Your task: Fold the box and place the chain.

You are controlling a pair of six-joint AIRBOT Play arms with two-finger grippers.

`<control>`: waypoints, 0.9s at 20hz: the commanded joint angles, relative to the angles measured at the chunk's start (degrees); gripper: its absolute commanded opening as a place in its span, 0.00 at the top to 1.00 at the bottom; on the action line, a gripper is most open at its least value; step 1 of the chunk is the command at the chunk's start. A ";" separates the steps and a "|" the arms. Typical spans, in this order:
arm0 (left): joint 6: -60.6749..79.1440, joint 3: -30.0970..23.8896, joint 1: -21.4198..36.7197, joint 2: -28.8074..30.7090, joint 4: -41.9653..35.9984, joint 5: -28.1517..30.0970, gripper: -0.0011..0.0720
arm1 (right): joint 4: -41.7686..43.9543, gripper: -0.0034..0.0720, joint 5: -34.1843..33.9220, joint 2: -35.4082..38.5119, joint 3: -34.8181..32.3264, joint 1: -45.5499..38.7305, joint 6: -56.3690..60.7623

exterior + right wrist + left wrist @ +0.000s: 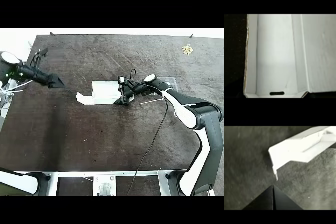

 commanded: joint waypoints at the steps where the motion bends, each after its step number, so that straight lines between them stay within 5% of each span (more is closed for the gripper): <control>1: -3.67 -7.69 1.14 0.20 -4.42 4.04 0.97 | 0.02 0.33 0.00 0.02 0.02 -0.02 0.00; 6: -1.88 -16.68 1.11 0.20 -11.93 12.04 0.97 | 0.00 0.34 0.00 0.00 0.02 0.00 0.00; 18: 4.50 -17.29 -2.97 -7.69 -18.88 12.09 0.97 | 0.00 0.33 0.00 0.00 0.04 0.00 0.00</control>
